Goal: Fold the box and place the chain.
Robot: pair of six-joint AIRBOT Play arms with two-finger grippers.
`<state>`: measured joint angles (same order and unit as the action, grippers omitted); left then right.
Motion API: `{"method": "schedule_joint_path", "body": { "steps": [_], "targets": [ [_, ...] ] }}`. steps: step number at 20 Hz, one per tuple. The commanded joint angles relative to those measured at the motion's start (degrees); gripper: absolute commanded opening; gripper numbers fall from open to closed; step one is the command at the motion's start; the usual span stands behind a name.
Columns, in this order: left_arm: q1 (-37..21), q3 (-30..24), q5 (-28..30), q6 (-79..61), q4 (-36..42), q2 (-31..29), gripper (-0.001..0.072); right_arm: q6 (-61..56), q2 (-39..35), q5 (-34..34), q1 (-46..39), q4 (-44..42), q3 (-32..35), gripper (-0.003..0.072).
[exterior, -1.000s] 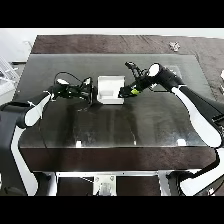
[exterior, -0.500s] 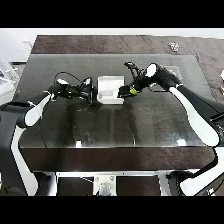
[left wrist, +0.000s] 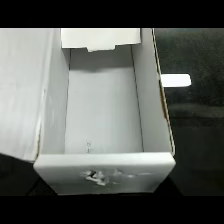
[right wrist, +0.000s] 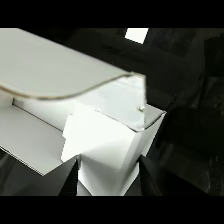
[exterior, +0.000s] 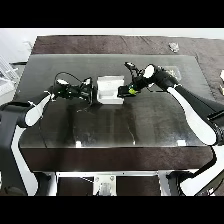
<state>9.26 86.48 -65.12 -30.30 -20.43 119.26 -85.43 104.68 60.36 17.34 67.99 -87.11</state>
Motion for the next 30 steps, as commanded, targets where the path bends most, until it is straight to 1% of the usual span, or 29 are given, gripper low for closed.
{"method": "schedule_joint_path", "body": {
  "steps": [1, 3, 6, 7, 11, 12, 15, 23, 25, 26, 30],
  "targets": [
    [-0.02, 0.00, -0.31, 0.02, 0.04, -0.02, 0.0542, -2.64, 0.24, 0.17, 0.55, 3.91, -0.13, 0.0487],
    [-0.02, 0.00, -0.28, 0.02, 0.04, -0.02, 0.0542, -3.78, 0.22, 1.57, 0.55, 5.16, -1.62, 0.0487],
    [-0.02, 0.00, -0.26, 0.02, 0.04, -0.02, 0.0543, -4.57, -0.28, 8.13, 0.57, 5.14, -5.42, 0.0487],
    [-0.02, 0.00, -0.28, 0.02, 0.04, -0.02, 0.0542, -4.57, -1.01, 8.50, 0.57, 5.14, -6.10, 0.0487],
    [-0.02, 0.00, -0.31, 0.02, 0.02, -0.02, 0.0543, -4.55, -2.25, 6.71, 0.74, 5.18, -7.37, 0.0480],
    [-0.02, 0.00, -0.31, 0.04, 0.04, -0.02, 0.0542, -4.55, -2.01, 6.60, 1.09, 5.16, -7.37, 0.0433],
    [-0.02, 0.00, -0.28, 0.02, 0.02, -0.02, 0.0542, -4.72, -1.40, 6.75, 2.69, 7.65, -7.37, 0.0433],
    [-0.02, 0.00, -0.28, 0.02, 0.02, -0.02, 0.0542, -11.98, 0.68, 6.80, 6.19, 16.17, -7.39, 0.0431],
    [-0.02, 0.00, -0.28, 0.04, 0.04, -0.02, 0.0542, -13.22, 0.98, 6.80, 6.80, 17.55, -7.41, 0.0407],
    [-0.02, 0.00, -0.28, 0.04, 0.02, -0.02, 0.0542, -13.62, 1.03, 6.80, 7.19, 18.05, -7.39, 0.0363],
    [-0.02, 0.00, -0.28, 0.02, 0.04, -0.02, 0.0542, -15.13, 1.09, 6.80, 7.82, 19.67, -7.41, 0.0359]
  ]
}}
